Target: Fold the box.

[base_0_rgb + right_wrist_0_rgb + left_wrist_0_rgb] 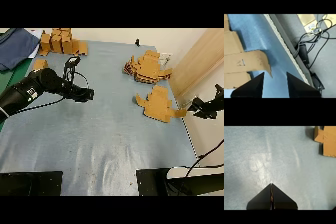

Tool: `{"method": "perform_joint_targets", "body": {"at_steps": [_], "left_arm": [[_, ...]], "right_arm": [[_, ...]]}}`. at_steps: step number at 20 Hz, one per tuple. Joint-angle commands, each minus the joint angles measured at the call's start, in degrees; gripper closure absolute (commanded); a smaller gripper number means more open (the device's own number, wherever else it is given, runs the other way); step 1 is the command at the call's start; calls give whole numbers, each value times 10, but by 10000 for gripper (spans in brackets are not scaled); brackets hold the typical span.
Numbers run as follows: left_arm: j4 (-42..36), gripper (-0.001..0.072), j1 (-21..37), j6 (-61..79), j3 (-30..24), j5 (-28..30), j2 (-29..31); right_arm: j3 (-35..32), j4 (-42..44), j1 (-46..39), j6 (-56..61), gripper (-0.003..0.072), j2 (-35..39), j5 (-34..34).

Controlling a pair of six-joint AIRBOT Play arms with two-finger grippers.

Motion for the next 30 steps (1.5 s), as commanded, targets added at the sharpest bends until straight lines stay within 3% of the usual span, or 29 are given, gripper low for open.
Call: {"method": "perform_joint_targets", "body": {"at_steps": [1,5,6,7,8,11,16,20,21,23,26,30], "left_arm": [[-2,693,0,0,0,5,0],[-3,692,0,-1,0,6,0],[-9,645,0,-1,0,7,0],[-12,374,0,-1,0,7,0],[-12,217,0,-1,0,7,0],[-12,237,0,-1,0,7,0],[-12,237,0,-1,0,-3,0],[-19,237,0,-1,0,-6,0],[-26,236,0,-1,0,-6,0],[-40,237,2,5,2,-19,0],[-68,236,19,38,13,-78,0],[-149,236,61,95,14,-170,-6]], "right_arm": [[0,86,-7,-68,239,-49,7],[0,122,8,-97,242,-66,7],[0,122,13,-97,264,-68,7],[0,122,18,-97,327,-71,7],[0,122,23,-97,351,-73,4],[0,122,39,-95,409,-73,0],[0,117,52,-95,410,-77,-4],[0,134,59,-96,583,-76,-54],[0,146,67,-98,684,-76,-77],[-7,213,91,-104,685,-72,-104],[-67,330,169,-152,686,-31,-113],[-259,355,326,-155,686,93,-29]]}}
